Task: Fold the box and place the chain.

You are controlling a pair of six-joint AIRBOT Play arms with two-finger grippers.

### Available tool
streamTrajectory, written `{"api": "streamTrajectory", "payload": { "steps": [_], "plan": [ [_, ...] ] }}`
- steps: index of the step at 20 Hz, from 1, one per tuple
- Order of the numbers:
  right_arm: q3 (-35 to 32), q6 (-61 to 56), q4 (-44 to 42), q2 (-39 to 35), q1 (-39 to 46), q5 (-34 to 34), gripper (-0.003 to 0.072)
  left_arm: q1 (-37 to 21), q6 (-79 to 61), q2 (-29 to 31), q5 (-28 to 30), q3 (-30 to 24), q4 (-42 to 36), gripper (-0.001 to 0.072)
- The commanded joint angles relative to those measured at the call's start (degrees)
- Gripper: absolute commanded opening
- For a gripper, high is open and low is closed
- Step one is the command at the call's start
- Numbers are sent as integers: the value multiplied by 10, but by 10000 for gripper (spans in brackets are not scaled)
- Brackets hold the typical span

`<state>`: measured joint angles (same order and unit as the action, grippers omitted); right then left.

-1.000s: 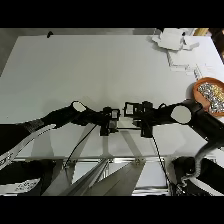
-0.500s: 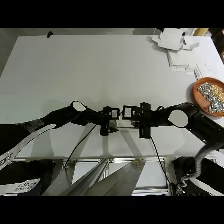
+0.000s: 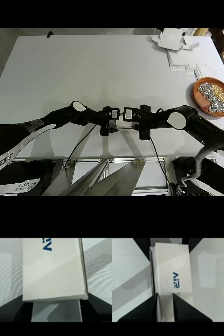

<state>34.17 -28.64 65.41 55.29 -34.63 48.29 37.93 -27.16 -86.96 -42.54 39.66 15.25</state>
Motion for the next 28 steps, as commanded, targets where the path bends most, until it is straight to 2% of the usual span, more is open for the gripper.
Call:
{"api": "streamTrajectory", "payload": {
  "steps": [1, 7, 10, 11, 14, 19, 25, 28],
  "plan": [
    [-6, 7, -27, -3, -1, 40, 280, 0, 2, 0, 3, 0, -2, 320],
    [-6, 7, -30, -60, 0, 29, 268, 0, 2, 0, 3, 0, -2, 320],
    [-6, 7, -44, -59, 2, 12, 35, 0, 2, 0, 3, 0, -2, 320],
    [-6, 5, -51, -51, 7, 1, 20, 0, 2, 0, 3, 0, -2, 320],
    [-6, 4, -70, -17, 19, -4, 20, 0, 2, 0, 3, 0, -2, 320],
    [-6, 7, -76, 37, 19, 35, 20, 0, 2, 0, 3, 0, -2, 320],
    [-6, 7, -75, 71, 19, 30, 20, 0, 2, 0, 3, 0, -2, 320],
    [-6, 6, -71, 63, 19, 31, 20, 0, 2, 0, 3, 0, -2, 320]
  ]
}}
